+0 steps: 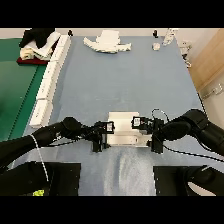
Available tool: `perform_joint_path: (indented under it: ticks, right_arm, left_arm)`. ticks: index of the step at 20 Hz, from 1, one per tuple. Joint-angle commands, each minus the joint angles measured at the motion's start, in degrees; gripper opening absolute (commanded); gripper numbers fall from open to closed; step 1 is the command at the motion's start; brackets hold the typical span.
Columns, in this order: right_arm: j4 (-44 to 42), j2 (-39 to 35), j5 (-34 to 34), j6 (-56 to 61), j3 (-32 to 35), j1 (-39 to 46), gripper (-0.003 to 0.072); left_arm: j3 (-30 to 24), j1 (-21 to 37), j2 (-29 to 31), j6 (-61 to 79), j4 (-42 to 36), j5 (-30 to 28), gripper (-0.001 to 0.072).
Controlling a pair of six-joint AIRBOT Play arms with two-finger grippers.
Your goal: Fold the box.
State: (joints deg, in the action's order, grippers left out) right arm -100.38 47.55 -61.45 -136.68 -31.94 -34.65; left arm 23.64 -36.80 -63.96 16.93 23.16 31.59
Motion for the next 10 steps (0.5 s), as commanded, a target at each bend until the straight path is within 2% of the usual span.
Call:
perform_joint_path:
  ticks: [1,4,7,8,9,10]
  right_arm:
    - [-5.22,1.84,4.46,-8.85,0.13,-0.11,0.0538]
    - [-5.7,2.86,4.44,-11.5,0.13,-0.11,0.0538]
    - [-4.98,3.23,4.42,-13.79,0.15,-0.11,0.0505]
    - [-5.03,3.23,4.28,-14.23,0.15,-0.11,0.042]
    - [-5.2,3.23,3.85,-14.29,0.15,-0.11,0.0302]
    - [-5.33,3.3,3.85,-14.56,0.24,-0.11,0.0285]
  left_arm:
    - [0.04,0.04,-0.02,0.02,0.02,-0.02,0.0497]
    - [0.07,0.04,-0.02,0.02,0.02,0.07,0.0497]
    - [0.04,0.04,-0.02,0.02,0.02,-0.02,0.0498]
    - [0.07,0.04,-0.02,0.02,0.02,0.0,0.0498]
    - [0.07,0.04,-0.02,0.02,0.02,0.04,0.0497]
    - [0.04,0.04,-0.02,0.02,0.02,0.02,0.0498]
